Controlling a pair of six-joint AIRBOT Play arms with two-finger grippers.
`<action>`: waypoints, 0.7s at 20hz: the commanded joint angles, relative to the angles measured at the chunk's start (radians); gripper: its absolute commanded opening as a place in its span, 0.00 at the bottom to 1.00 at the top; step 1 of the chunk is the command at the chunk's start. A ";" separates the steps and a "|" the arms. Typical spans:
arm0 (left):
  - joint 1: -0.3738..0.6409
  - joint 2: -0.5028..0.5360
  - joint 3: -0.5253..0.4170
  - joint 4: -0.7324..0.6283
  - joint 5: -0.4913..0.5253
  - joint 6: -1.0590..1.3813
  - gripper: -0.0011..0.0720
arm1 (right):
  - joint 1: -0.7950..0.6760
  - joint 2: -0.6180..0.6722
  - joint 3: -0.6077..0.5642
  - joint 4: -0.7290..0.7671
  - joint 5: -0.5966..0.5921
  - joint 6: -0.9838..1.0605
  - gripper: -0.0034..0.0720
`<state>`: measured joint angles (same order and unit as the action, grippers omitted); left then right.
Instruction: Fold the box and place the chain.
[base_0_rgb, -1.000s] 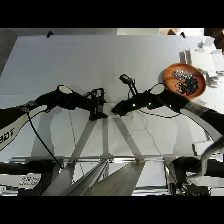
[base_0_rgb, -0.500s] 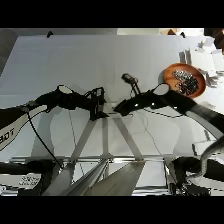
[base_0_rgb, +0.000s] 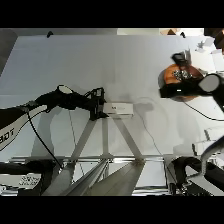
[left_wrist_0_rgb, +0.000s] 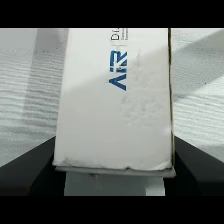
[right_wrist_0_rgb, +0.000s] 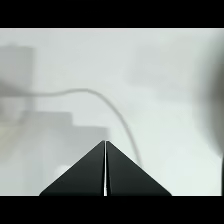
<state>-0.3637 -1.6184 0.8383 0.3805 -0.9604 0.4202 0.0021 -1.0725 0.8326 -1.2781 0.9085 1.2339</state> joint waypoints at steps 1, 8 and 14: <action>0.001 0.000 0.000 0.000 -0.001 0.001 0.39 | -0.154 0.025 0.000 -0.209 0.057 0.158 0.06; -0.008 0.000 0.000 -0.006 -0.053 -0.013 0.04 | -0.183 0.025 0.000 -0.179 0.037 0.157 0.06; 0.013 0.156 0.000 0.329 -0.038 -0.350 0.02 | -0.183 0.025 0.000 -0.176 0.021 0.157 0.06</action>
<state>-0.3611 -1.5478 0.8379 0.4793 -1.0004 0.2749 -0.1791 -1.0481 0.8326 -1.4544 0.9367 1.3880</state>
